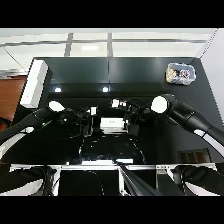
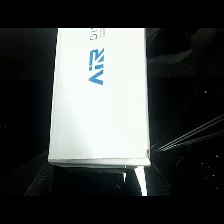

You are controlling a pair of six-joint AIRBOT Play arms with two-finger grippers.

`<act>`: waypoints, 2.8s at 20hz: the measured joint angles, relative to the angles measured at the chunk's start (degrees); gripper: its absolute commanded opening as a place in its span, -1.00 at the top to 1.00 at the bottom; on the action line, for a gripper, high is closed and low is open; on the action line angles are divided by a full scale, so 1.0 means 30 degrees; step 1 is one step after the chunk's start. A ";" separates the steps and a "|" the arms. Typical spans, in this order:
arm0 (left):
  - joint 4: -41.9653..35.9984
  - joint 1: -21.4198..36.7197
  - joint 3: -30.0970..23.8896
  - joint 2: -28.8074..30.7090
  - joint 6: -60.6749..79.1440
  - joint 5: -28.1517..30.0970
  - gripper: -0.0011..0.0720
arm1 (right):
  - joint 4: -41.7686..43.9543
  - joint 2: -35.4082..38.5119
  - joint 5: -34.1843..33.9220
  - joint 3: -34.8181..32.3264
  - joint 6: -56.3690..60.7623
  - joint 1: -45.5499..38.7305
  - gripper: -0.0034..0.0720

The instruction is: Fold the box and place the chain.

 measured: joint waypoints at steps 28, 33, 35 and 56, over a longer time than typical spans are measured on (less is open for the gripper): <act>0.0000 0.0000 0.0000 0.0000 -0.0007 0.0015 -0.10 | 1.1570 -0.0758 -0.2412 -0.4393 1.3427 -0.2361 0.87; 0.0000 0.0000 0.0000 0.0000 -0.0007 0.0022 -0.10 | 1.1285 -0.0918 -0.2652 -0.4430 1.3340 -0.2361 0.87; -0.0007 0.0000 0.0000 0.0000 -0.0007 0.0007 -0.11 | 1.1125 -0.0823 -0.2608 -0.4371 1.3282 -0.2484 0.87; 0.1056 -0.3548 0.3665 0.1231 -0.8677 0.1005 -0.97 | 0.2353 0.8291 0.3184 -0.2237 1.7027 -1.1307 0.87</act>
